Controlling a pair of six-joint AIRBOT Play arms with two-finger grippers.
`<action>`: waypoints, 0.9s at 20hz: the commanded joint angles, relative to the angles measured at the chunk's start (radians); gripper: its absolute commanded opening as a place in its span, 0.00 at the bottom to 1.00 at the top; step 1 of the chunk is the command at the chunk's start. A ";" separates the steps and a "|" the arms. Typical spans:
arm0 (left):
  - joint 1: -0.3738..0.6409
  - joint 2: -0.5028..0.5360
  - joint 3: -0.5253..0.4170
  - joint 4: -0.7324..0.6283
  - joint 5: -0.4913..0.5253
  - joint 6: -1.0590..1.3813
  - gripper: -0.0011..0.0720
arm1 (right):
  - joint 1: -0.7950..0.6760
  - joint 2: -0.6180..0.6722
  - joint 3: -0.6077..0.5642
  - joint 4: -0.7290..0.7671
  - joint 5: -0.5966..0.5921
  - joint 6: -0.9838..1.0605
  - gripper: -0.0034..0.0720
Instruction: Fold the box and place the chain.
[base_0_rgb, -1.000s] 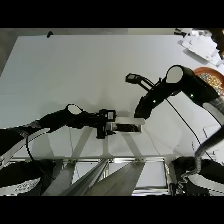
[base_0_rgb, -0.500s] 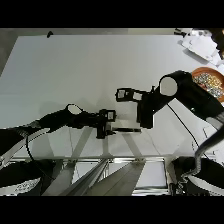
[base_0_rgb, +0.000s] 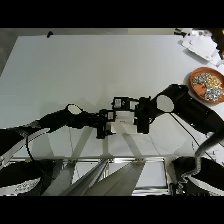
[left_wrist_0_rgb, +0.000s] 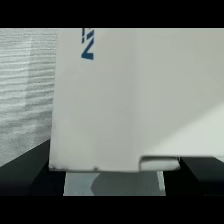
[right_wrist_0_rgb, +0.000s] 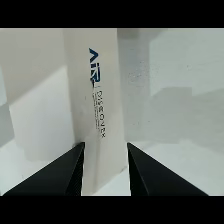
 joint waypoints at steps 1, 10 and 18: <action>0.000 0.000 0.000 0.000 0.000 0.000 0.40 | 0.011 0.001 -0.014 0.006 -0.019 0.022 0.46; 0.000 0.000 0.000 0.000 0.000 0.000 0.40 | 0.115 0.000 -0.076 0.010 -0.073 0.051 0.52; 0.000 0.000 0.000 0.000 0.000 0.000 0.40 | 0.117 0.003 -0.101 -0.066 -0.150 0.195 0.42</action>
